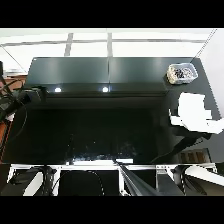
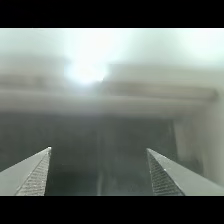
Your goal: Fold the box and place the chain.
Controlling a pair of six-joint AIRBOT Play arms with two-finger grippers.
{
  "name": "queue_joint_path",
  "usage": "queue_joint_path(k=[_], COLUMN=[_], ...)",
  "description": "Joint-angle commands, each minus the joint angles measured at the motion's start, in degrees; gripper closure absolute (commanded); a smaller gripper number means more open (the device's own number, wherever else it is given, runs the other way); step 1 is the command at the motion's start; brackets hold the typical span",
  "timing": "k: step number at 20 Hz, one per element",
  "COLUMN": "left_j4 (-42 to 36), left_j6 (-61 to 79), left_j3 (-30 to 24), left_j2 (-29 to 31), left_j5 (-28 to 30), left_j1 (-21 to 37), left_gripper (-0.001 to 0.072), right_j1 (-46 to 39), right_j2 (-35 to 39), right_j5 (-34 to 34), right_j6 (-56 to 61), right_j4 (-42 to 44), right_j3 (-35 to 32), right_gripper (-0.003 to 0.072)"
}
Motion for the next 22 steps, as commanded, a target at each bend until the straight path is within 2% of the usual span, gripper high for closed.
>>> queue_joint_path(k=[1, 3, 5, 6, 7, 9, 10, 13, 16, 18, 22], left_j4=[-0.7, 2.9, 6.2, 6.4, 6.2, 5.6, 5.6, 5.6, 5.6, 4.6, -6.8], left_j6=[0.2, -2.3, -5.6, -5.9, -5.9, -5.9, -5.9, -5.9, -5.9, -5.9, -1.7], left_j3=[0.0, 0.0, 0.0, 0.0, 0.0, 0.0, 0.0, 0.0, 0.0, 0.0, -0.3], left_j2=[-3.6, -5.4, -6.3, -6.3, -6.3, -6.3, -6.3, -6.3, -6.3, -6.3, -8.2], left_j5=[-11.7, -16.6, -18.7, -18.9, -19.1, -19.0, -18.8, -18.9, -17.9, -17.3, -17.3], left_j1=[-0.2, -0.2, -0.2, -0.1, -0.1, -0.2, -0.2, -0.2, -0.2, -0.2, -2.8], left_gripper=[-0.0006, -0.0006, -0.0006, -0.0006, -0.0006, -0.0006, -0.0006, -0.0005, -0.0004, -0.0004, -0.0004], right_j1=[-0.7, 0.5, 1.7, 2.3, 2.7, 3.6, 4.1, 6.3, 9.6, 12.7, 25.0], right_j2=[-9.0, -12.3, -13.3, -13.6, -13.8, -13.7, -13.5, -10.0, -1.8, 4.3, 18.1], right_j5=[14.9, 19.7, 18.7, 18.4, 18.4, 18.0, 18.8, 21.8, 20.3, 17.8, 6.4], right_j6=[-8.5, -9.2, -10.0, -11.1, -11.6, -12.8, -13.4, -13.9, -13.9, -13.9, -13.8], right_j4=[1.1, -2.0, -4.5, -4.4, -4.4, -4.3, -4.3, 0.7, 10.1, 16.0, 32.3], right_j3=[6.5, 8.5, 8.5, 8.5, 8.5, 8.5, 8.5, 8.1, 2.9, -2.7, -20.9], right_gripper=[-0.0034, -0.0034, -0.0032, 0.0130, 0.0231, 0.0571, 0.0680, 0.0674, 0.0674, 0.0674, 0.0674])
